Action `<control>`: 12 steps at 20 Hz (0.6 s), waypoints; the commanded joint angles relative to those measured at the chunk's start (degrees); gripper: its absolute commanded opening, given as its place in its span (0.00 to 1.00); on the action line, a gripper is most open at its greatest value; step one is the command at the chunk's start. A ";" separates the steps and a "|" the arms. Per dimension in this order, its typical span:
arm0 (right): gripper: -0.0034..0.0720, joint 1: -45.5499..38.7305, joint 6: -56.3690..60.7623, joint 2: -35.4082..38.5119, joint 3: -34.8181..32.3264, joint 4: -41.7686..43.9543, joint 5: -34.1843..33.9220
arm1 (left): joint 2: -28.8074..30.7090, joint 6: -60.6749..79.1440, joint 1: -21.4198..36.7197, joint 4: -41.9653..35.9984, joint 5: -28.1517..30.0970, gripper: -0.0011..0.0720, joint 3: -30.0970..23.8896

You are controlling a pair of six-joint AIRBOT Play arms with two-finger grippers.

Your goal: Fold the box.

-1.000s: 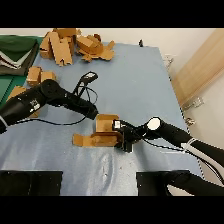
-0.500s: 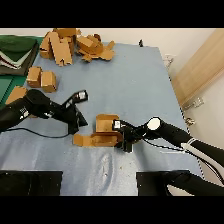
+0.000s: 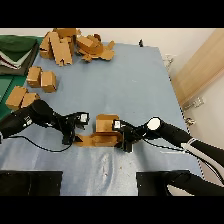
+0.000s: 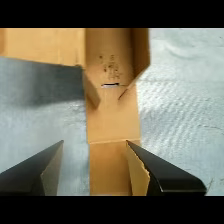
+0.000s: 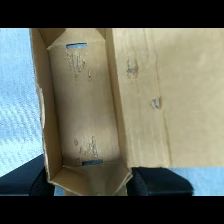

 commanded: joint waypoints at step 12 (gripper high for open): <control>0.63 -0.02 0.00 0.04 0.04 0.02 0.02 | 0.02 -3.58 -8.61 -2.97 6.16 0.41 -0.33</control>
